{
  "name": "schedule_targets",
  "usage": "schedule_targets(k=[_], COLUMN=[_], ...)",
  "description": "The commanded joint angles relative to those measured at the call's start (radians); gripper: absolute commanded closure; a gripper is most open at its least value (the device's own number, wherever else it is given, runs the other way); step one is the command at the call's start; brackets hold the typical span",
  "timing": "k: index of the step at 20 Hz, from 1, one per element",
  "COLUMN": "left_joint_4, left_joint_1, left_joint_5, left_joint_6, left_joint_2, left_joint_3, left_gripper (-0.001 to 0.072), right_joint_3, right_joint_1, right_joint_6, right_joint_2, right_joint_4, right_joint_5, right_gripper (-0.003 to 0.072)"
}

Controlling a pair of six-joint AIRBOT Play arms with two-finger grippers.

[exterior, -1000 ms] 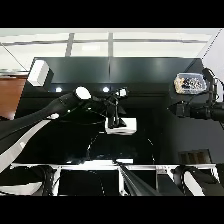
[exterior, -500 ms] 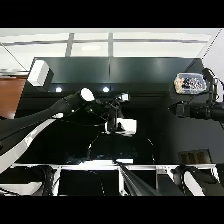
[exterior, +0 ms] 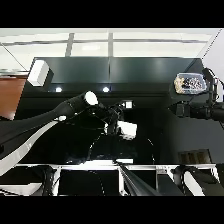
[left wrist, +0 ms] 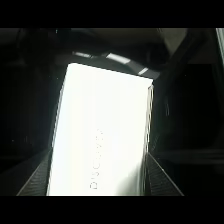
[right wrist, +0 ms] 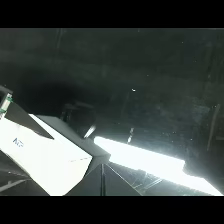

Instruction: Fold the box and place the chain.

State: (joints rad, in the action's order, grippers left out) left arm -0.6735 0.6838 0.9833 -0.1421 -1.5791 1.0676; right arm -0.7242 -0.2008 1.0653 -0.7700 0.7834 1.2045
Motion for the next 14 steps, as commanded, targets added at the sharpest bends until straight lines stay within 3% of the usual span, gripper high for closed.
schedule_targets(k=[1, 7, 8, 10, 14], left_joint_4=[-0.056, -0.22, -0.219, -0.222, -0.312], left_joint_1=[0.02, 0.09, 0.093, 0.092, 0.026], left_joint_5=[-0.043, -0.16, -0.166, -0.156, -0.129], left_joint_6=[0.008, 0.113, 0.108, 0.019, -0.302], left_joint_2=[-0.001, -0.002, -0.002, 0.007, 0.102], left_joint_3=[0.001, 0.001, 0.002, 0.002, 0.002], left_gripper=[0.0003, 0.0019, 0.0102, 0.0362, 0.0385], right_joint_3=[0.0, 0.0, 0.0, 0.0, 0.0], right_joint_1=[-0.001, -0.001, -0.001, -0.001, -0.001], right_joint_6=[0.001, 0.001, 0.001, 0.001, 0.002], right_joint_2=[0.001, 0.001, 0.001, 0.001, 0.001], right_joint_4=[0.0, 0.0, -0.001, -0.001, -0.001], right_joint_5=[0.0, -0.001, -0.002, -0.005, 0.004], right_gripper=[0.0671, 0.0671, 0.0671, 0.067, 0.0671])
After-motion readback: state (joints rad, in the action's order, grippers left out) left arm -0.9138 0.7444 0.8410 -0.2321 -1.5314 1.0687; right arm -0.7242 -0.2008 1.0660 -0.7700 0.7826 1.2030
